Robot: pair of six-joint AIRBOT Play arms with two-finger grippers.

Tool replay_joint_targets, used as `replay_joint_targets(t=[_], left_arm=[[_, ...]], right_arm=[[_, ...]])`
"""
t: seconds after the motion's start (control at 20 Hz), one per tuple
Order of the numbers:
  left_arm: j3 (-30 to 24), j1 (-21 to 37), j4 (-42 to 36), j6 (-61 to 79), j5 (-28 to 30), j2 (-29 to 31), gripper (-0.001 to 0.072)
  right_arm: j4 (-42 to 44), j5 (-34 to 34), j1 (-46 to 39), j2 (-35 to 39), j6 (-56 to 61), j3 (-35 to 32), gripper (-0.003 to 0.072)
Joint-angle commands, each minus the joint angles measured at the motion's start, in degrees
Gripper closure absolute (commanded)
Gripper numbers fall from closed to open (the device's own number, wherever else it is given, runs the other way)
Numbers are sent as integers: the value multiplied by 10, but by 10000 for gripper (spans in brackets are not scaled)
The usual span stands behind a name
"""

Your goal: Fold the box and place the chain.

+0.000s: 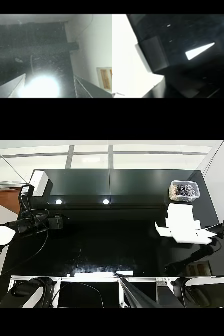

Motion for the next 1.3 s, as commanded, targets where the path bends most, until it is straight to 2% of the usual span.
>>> replay_joint_targets(t=[0.0,0.2,0.45,0.7,0.9,1.0,1.25], left_arm=[[0,0,0,0,0,0,4],[0,0,0,0,0,0,4],[0,0,0,0,0,0,4],[0,0,0,0,0,0,4],[0,0,0,2,6,0,5],[0,0,0,2,12,0,5],[0,-1,0,2,15,-16,5]], right_arm=[[28,32,0,8,-12,0,645],[32,30,5,41,-7,0,646],[108,-10,46,98,-9,-45,646],[117,-43,158,172,12,-113,646],[172,-66,268,263,25,-169,646],[197,-112,333,329,55,-214,646],[219,-304,522,502,164,-347,646]])
